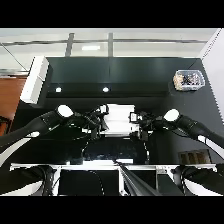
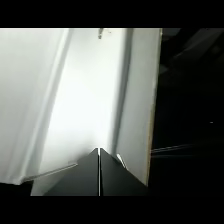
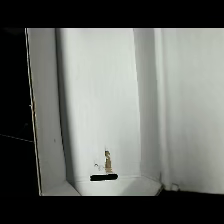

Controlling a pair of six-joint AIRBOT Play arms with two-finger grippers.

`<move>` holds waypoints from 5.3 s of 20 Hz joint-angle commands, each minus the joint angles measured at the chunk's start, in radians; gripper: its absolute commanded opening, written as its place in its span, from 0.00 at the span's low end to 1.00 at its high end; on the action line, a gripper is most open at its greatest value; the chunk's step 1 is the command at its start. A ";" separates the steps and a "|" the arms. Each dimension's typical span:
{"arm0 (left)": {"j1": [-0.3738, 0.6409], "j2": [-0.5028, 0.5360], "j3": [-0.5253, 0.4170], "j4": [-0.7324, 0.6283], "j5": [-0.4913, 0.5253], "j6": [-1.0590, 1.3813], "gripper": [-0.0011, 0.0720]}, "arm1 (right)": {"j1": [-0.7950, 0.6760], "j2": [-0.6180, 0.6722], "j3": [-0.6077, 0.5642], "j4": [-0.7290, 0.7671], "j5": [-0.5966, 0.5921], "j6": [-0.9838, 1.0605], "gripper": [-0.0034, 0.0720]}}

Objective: Fold the box and place the chain.

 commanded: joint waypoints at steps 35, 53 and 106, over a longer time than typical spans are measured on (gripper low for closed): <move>0.368 -0.113 -0.012 -0.084 -0.378 -0.913 0.98 | 0.001 0.000 -0.001 0.001 0.000 0.001 0.51; 0.038 -0.102 0.290 0.405 -0.323 -1.593 0.64 | 0.001 0.000 -0.001 0.001 0.000 0.001 0.51; -0.334 -0.242 0.508 1.031 -0.321 -2.365 0.06 | 0.001 0.000 -0.001 0.001 0.001 0.001 0.51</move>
